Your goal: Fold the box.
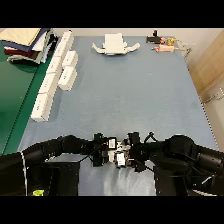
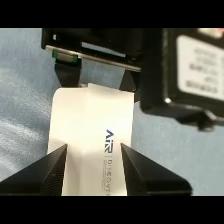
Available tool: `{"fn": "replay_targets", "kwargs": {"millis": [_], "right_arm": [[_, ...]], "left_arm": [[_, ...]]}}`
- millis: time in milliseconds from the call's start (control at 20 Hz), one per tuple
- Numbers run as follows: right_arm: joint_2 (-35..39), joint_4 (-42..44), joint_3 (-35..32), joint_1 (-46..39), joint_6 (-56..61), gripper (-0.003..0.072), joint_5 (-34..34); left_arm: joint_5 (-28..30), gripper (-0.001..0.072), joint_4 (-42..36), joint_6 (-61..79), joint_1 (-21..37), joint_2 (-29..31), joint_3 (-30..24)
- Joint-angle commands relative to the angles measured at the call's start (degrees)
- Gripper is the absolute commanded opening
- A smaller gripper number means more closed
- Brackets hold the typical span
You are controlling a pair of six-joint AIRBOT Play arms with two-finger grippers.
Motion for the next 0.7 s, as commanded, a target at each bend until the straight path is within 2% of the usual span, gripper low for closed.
{"fn": "replay_targets", "kwargs": {"millis": [0,300,350,400,650], "right_arm": [[-0.8,0.0,0.0,0.0,0.2,0.0528,-1.0],[-2.4,-2.0,0.1,0.0,0.2,0.0505,0.0],[-2.2,-2.6,0.1,0.0,0.2,0.0481,0.1],[-1.9,-2.8,0.1,0.0,0.2,0.0379,-0.1],[1.3,-2.8,0.1,0.0,0.2,0.0363,-0.2]], "left_arm": [[0.0,0.0457,0.0,0.0,0.0,0.0,0.0],[0.0,0.0457,0.0,0.0,0.0,0.0,0.0],[0.0,0.0457,0.0,0.0,0.0,0.0,0.0],[0.0,0.0457,0.0,0.0,0.0,0.0,0.0],[0.0,0.0457,0.0,0.0,0.0,0.0,0.0]]}}
